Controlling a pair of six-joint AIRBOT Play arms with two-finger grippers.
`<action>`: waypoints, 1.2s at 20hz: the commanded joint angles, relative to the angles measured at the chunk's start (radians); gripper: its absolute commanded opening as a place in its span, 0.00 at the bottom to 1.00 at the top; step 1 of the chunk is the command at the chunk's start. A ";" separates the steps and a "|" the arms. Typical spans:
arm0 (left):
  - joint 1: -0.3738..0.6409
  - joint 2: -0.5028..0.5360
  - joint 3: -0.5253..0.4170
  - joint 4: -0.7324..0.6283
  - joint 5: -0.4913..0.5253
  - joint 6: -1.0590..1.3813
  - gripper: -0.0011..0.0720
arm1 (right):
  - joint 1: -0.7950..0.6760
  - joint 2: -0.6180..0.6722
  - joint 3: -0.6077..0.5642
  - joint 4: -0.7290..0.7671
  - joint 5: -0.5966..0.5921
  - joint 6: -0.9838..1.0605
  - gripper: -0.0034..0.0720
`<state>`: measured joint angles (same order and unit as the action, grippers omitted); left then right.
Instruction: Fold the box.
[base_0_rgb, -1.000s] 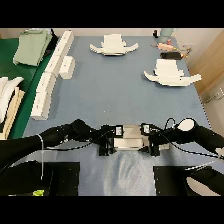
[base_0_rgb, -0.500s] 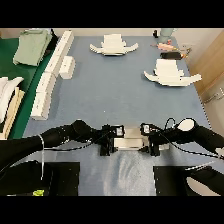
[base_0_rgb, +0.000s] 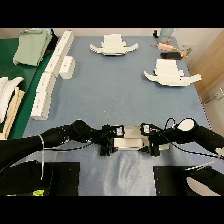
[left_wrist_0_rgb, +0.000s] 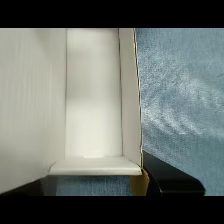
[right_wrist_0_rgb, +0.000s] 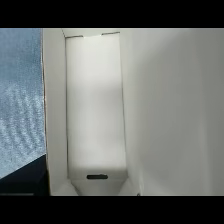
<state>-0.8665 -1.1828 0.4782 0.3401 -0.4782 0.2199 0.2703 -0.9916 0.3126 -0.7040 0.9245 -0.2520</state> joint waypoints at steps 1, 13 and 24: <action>0.000 -0.001 0.000 0.000 0.000 0.000 0.73 | 0.000 0.000 0.001 0.001 0.000 0.000 0.77; 0.000 -0.001 0.000 0.000 -0.001 0.000 0.73 | -0.002 0.000 0.001 -0.071 -0.068 0.009 0.99; 0.000 -0.001 0.000 0.000 -0.001 0.000 0.73 | -0.003 0.019 0.002 -0.058 0.024 0.009 1.00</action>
<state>-0.8665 -1.1828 0.4782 0.3393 -0.4793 0.2199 0.2684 -0.9855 0.3141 -0.7517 0.9070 -0.2436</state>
